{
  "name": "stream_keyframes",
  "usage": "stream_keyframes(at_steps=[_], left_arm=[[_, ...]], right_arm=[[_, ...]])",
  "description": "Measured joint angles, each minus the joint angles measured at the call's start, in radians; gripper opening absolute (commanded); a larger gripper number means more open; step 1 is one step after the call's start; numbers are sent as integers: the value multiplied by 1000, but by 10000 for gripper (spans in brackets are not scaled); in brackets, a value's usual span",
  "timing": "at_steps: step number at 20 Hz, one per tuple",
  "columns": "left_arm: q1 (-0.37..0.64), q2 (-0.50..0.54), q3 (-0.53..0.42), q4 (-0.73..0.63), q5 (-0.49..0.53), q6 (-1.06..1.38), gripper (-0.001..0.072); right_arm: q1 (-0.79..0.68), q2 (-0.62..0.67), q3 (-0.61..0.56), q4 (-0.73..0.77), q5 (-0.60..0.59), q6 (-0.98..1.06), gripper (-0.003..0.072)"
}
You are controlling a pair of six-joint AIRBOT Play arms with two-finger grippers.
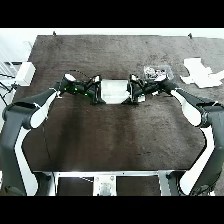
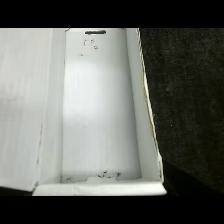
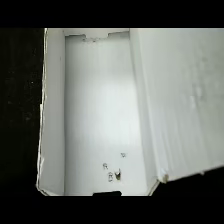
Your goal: Fold the box and place the chain.
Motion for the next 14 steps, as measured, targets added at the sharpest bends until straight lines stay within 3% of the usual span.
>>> stream_keyframes(at_steps=[12,13,14], left_arm=[[0,0,0,6,-11,3,536],[0,0,0,5,-10,3,536],[0,0,0,5,-10,3,535]], right_arm=[[-103,124,0,-107,27,135,714],[-110,138,0,-106,45,156,667],[-111,148,0,-101,70,175,494]])
